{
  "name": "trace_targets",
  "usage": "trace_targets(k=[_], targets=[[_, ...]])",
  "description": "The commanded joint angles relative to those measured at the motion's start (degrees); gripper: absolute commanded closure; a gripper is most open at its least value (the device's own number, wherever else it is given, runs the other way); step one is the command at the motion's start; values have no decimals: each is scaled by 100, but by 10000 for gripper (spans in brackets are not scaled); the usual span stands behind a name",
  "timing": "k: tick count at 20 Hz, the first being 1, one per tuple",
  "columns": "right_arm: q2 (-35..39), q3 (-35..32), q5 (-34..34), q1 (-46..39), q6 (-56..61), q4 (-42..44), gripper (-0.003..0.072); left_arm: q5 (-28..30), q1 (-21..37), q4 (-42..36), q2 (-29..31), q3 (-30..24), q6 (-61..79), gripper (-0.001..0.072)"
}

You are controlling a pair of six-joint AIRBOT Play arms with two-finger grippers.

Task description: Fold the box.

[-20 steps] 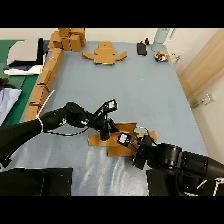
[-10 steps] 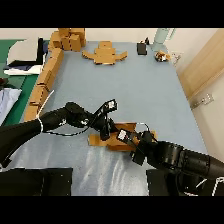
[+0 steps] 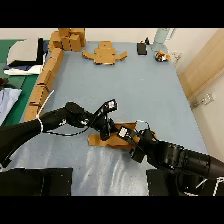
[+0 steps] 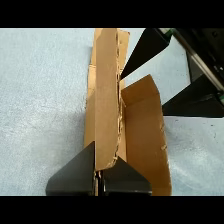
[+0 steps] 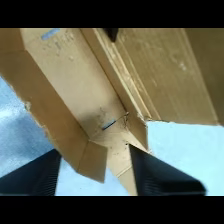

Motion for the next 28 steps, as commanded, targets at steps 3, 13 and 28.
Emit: trace_targets(k=[3, 13, 28], targets=[[254, 66, 129, -332, -457, -219, -34, 2, 0, 0, -2, -2, 2, 698], [109, 52, 542, -3062, -6500, 4262, -34, 0, 0, 0, -2, -2, 2, 698], [-658, 63, 282, -3891, -8251, 5084, -28, -2, 0, 0, -2, -2, 2, 697]])
